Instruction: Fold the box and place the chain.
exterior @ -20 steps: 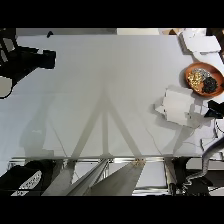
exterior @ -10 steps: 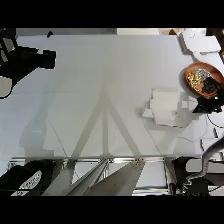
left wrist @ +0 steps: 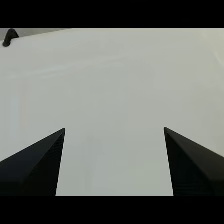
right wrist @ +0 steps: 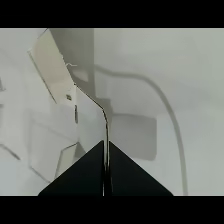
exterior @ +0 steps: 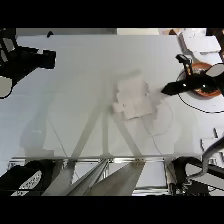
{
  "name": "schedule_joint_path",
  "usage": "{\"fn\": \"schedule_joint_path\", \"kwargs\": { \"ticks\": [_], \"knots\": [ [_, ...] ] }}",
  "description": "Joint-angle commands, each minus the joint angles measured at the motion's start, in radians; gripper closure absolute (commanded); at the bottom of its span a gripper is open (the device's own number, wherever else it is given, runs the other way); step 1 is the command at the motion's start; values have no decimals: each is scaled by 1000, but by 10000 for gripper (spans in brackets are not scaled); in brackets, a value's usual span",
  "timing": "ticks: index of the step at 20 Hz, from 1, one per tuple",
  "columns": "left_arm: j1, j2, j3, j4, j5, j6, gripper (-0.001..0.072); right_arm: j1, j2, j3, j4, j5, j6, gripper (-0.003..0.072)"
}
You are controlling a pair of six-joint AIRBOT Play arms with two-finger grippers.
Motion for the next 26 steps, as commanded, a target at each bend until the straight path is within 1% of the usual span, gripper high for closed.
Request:
{"fn": "schedule_joint_path", "kwargs": {
  "ticks": [1, 3, 5, 6, 7, 8, 12, 19, 23, 26],
  "knots": [
    [0, 1, 1, 0, 0, 0, 14, 121, 30, -42, 195, -141, -62, 680],
    [0, 1, 1, 0, 0, 0, 14, 194, 30, -119, 253, -298, -82, 681],
    [0, 1, 1, 0, 0, 0, 14, 262, 30, -193, 322, -522, -81, 681],
    [0, 1, 1, 0, 0, 0, 14, 288, 30, -218, 335, -615, -77, 681],
    [0, 1, 1, 0, 0, 0, 14, 304, 30, -233, 336, -675, -78, 681],
    [0, 1, 1, 0, 0, 0, 14, 309, 29, -246, 336, -709, -78, 679],
    [0, 1, 1, 0, 0, 0, 14, 309, 29, -304, 334, -745, -79, 682],
    [0, 1, 1, 0, 0, 0, 14, 309, 29, -386, 337, -764, -79, 682],
    [0, 1, 1, 0, 0, 0, 14, 309, 37, -390, 402, -787, -79, 682],
    [0, 1, 1, 0, 0, 0, 14, 309, 47, -390, 409, -780, -79, 681]
  ]
}}
